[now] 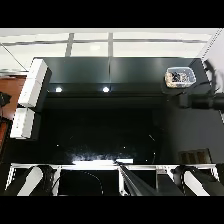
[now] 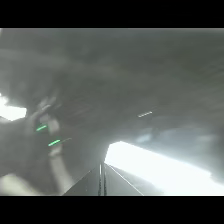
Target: Fold the box and place the chain.
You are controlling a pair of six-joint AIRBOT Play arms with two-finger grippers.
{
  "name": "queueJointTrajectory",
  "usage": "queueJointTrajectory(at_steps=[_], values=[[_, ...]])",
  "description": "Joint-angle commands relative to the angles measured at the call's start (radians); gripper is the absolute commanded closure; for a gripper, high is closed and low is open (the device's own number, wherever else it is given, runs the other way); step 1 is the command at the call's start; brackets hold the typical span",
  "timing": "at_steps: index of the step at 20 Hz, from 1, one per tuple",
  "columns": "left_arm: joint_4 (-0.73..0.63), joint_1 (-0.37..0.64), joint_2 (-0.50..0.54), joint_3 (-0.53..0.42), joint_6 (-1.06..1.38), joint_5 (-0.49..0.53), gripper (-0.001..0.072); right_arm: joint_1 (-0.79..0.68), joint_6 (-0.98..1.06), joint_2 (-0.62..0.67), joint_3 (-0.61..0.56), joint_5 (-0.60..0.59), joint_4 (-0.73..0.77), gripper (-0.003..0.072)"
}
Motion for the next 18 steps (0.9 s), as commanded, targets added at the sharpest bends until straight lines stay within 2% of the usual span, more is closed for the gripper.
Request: queueJointTrajectory(at_steps=[1,3,5,7,8,11,18], values=[[-0.124,-0.189,0.083,-0.001,-0.089,-0.047,0.0687,-0.045,0.157,0.011,0.185,-0.014,-0.327,0.0645],[-0.122,-0.4,0.15,-0.087,-0.139,0.029,0.0687,-0.055,0.186,0.053,0.169,-0.087,-0.391,0.0645],[-0.088,-0.615,0.22,-0.206,-0.212,0.186,0.0687,-0.027,0.113,0.128,0.056,-0.194,-0.314,0.0645],[0.031,-0.78,0.245,-0.286,-0.325,0.292,0.0687,0.003,0.113,0.168,-0.084,-0.321,-0.313,0.0645],[0.105,-0.832,0.239,-0.295,-0.394,0.298,0.0687,0.005,0.113,0.167,-0.139,-0.353,-0.314,0.0645],[0.216,-0.876,0.229,-0.294,-0.482,0.306,0.0684,0.005,0.116,0.167,-0.209,-0.327,-0.335,0.0647],[0.204,-0.873,0.229,-0.294,-0.482,0.305,0.0683,0.005,0.116,0.167,-0.209,-0.296,-0.336,0.0647]])
